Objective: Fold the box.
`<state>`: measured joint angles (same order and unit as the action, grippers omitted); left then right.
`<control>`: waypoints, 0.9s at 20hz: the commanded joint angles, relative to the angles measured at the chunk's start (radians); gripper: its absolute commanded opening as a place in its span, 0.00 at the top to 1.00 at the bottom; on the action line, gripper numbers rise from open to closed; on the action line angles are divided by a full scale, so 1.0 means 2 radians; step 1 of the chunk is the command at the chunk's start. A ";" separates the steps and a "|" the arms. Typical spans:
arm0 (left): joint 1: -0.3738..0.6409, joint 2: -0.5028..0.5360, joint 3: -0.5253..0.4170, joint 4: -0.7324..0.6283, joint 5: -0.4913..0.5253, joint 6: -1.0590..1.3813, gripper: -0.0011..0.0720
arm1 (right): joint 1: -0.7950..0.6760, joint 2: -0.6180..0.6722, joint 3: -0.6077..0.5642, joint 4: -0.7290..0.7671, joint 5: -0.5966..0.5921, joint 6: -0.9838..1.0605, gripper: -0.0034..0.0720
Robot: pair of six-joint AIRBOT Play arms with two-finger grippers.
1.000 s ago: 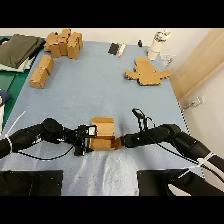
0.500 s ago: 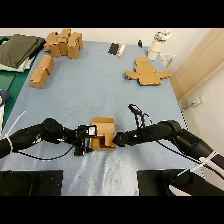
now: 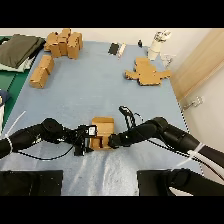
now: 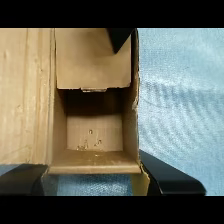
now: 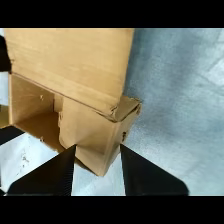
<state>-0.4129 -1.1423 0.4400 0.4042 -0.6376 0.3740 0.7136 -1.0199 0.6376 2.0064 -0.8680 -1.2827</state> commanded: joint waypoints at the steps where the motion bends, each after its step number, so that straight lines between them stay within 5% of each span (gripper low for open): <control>1: 0.001 0.000 0.000 0.000 0.000 0.000 0.24 | 0.043 -0.047 0.055 -0.109 -0.023 0.133 0.40; 5: 0.001 0.000 0.000 0.000 0.000 0.000 0.24 | 0.093 -0.125 0.142 -0.249 -0.158 0.228 0.40; 9: 0.001 0.000 0.000 0.000 0.000 0.000 0.24 | 0.114 -0.191 0.200 -0.262 -0.212 0.255 0.42; 11: 0.001 0.000 0.000 0.000 0.000 0.000 0.24 | 0.121 -0.212 0.208 -0.255 -0.219 0.264 0.51; 16: 0.001 0.000 0.000 0.000 0.000 0.000 0.24 | 0.133 -0.216 0.209 -0.255 -0.219 0.268 0.95; 18: 0.001 0.000 0.000 0.000 0.000 0.000 0.24 | 0.134 -0.216 0.209 -0.253 -0.213 0.271 0.95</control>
<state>-0.4129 -1.1423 0.4400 0.4030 -0.6388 0.3710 0.9726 -1.4429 1.0512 1.4948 -1.2919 -0.7502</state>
